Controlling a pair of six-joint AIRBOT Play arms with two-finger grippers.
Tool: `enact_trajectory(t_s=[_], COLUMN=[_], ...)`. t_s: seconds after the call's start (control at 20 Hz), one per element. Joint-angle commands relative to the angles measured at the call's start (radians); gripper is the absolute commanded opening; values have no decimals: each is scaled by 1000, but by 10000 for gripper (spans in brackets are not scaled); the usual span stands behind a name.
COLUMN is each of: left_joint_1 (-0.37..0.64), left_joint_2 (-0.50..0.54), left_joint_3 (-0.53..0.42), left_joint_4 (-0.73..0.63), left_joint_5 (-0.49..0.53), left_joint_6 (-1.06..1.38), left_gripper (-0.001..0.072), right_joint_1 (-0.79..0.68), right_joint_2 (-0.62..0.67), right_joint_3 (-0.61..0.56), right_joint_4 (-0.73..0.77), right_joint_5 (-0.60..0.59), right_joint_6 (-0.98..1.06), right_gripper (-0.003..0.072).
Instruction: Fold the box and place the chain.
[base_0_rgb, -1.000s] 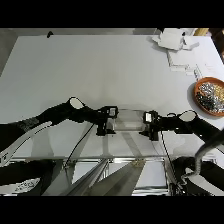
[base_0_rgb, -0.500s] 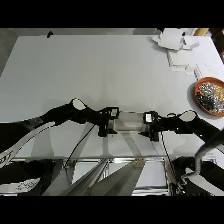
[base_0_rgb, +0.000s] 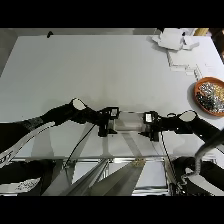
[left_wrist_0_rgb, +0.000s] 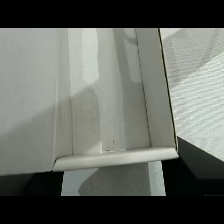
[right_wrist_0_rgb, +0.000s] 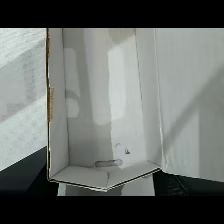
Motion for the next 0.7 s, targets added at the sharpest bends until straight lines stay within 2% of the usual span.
enact_trajectory(t_s=[0.0,0.5,0.65], left_joint_1=[-1,-1,-1], left_joint_2=[-1,-1,-1], left_joint_3=[-1,-1,-1], left_joint_4=[2,2,2], left_joint_5=[-1,-1,-1], left_joint_6=[0,0,0], left_gripper=[272,272,272], right_joint_1=[0,0,0], right_joint_2=[1,1,16], right_joint_3=[0,0,0], right_joint_4=[1,3,-76], right_joint_5=[-1,-1,6], right_joint_6=[0,0,19], right_gripper=[402,401,402])
